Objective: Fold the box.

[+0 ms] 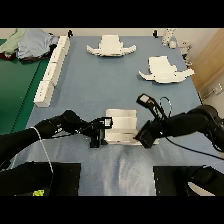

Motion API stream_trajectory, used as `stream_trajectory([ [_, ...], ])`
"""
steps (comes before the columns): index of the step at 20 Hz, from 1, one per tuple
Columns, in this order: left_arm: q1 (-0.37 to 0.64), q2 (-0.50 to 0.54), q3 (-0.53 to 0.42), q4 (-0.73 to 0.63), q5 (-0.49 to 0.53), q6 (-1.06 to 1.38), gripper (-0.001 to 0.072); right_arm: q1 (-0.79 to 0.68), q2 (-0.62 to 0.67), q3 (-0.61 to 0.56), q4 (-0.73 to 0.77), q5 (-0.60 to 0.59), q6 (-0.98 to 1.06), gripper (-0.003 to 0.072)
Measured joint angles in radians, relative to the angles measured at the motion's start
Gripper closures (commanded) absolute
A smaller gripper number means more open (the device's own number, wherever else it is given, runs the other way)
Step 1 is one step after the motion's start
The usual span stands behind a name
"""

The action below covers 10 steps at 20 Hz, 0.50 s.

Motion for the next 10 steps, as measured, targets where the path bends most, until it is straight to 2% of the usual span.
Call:
stream_trajectory([
  [2, 0.0, 0.0, 0.0, 0.0, 0.0, 0.0, 0.0202, 0.009, 0.037, -0.06, -0.035, -0.011, -0.106, -0.0029],
  [6, 0.0, 0.0, 0.0, 0.0, 0.0, 0.0, 0.0202, 0.015, 0.062, -0.137, -0.147, 0.075, -0.329, -0.0034],
  [10, 0.0, 0.0, 0.0, 0.0, 0.0, 0.0, 0.0202, 0.017, 0.029, -0.168, -0.168, 0.198, -0.472, -0.003],
])
